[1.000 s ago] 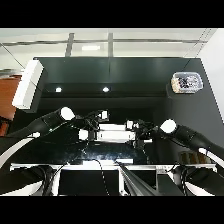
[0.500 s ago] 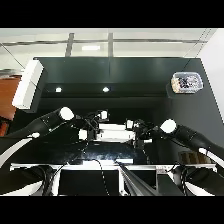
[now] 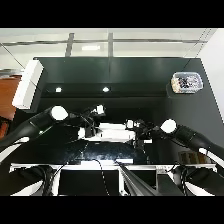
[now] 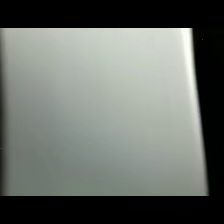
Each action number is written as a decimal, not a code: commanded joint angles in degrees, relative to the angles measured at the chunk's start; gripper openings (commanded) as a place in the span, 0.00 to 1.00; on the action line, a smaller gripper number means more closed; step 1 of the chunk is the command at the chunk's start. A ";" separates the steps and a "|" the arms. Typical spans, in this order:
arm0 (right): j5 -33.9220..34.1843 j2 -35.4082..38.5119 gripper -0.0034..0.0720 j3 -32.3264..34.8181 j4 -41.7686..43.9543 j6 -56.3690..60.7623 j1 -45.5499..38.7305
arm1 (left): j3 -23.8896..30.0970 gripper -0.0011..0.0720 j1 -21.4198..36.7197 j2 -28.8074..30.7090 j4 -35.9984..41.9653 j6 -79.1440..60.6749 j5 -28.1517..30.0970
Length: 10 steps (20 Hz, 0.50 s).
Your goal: Fold the box and place the chain.
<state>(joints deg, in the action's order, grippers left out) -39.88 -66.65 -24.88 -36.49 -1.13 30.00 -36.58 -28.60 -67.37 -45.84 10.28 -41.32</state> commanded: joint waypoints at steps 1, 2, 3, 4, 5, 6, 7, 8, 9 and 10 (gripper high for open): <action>0.02 -0.02 0.56 0.00 -0.11 -0.09 0.00 | -0.07 0.98 3.08 6.16 -6.93 10.12 -2.84; 0.02 -0.02 0.56 0.00 -0.11 -0.09 0.00 | -0.07 0.98 4.04 8.00 -7.67 11.76 -4.79; 0.02 -0.02 0.56 0.00 -0.11 -0.11 0.00 | -0.07 0.97 4.96 10.01 -7.67 13.27 -7.30; 0.04 -0.02 0.56 0.00 -0.11 -0.11 0.00 | -0.07 0.95 5.46 11.78 -7.69 14.99 -9.77; 0.02 -0.02 0.56 0.00 -0.11 -0.09 0.00 | -0.07 0.85 5.51 13.55 -7.74 17.46 -12.33; 0.04 -0.02 0.56 0.00 -0.11 -0.09 0.00 | -0.07 0.57 5.44 15.02 -7.67 20.02 -15.28; 0.02 -0.02 0.56 0.00 -0.11 -0.11 0.00 | -0.07 0.19 5.38 16.13 -7.54 22.12 -18.34; 0.04 -0.02 0.56 0.00 -0.11 -0.09 0.00 | 0.00 0.05 5.40 16.90 -6.45 24.33 -21.57; 0.04 -0.02 0.56 0.00 -0.11 -0.09 0.00 | 0.37 0.05 5.35 17.25 -4.15 28.57 -24.22; 0.04 -0.02 0.56 0.00 -0.11 -0.09 0.00 | 1.11 0.05 5.01 17.29 -1.36 31.17 -24.76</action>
<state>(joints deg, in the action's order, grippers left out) -39.86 -66.65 -24.88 -36.62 -1.21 30.00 -36.23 -23.59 -52.23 -51.35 32.05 -58.48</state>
